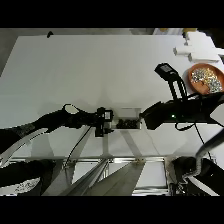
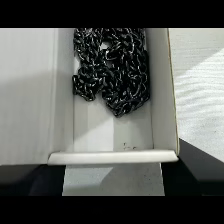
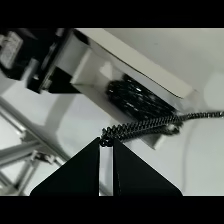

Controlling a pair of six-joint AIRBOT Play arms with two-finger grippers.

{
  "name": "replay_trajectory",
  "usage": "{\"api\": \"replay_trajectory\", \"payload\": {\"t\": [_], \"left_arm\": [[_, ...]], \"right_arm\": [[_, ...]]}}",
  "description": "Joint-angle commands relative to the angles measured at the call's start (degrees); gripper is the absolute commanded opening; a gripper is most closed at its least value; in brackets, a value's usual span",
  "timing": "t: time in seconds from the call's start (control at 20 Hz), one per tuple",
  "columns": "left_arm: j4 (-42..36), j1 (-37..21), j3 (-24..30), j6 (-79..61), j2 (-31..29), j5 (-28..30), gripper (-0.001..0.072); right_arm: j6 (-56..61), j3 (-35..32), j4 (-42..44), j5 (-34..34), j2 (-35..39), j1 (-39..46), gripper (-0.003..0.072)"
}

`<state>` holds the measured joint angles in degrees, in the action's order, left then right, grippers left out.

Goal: Fold the box and place the chain.

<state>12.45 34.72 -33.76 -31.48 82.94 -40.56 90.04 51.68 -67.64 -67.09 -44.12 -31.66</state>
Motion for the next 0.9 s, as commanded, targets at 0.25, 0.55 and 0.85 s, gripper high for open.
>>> {"api": "replay_trajectory", "payload": {"t": [0.25,0.55,0.85], "left_arm": [[0.0,0.0,0.0,0.0,0.0,0.0,0.0203],[0.0,0.0,0.0,0.0,0.0,0.0,0.0203],[0.0,0.0,0.0,0.0,0.0,0.0,0.0203]], "right_arm": [[0.1,-0.2,5.3,11.0,0.2,-4.6,0.0016],[-0.9,-1.4,6.7,11.0,-3.9,-4.6,0.0016],[-3.7,-4.9,5.9,11.0,-12.9,-5.0,0.0017]]}}
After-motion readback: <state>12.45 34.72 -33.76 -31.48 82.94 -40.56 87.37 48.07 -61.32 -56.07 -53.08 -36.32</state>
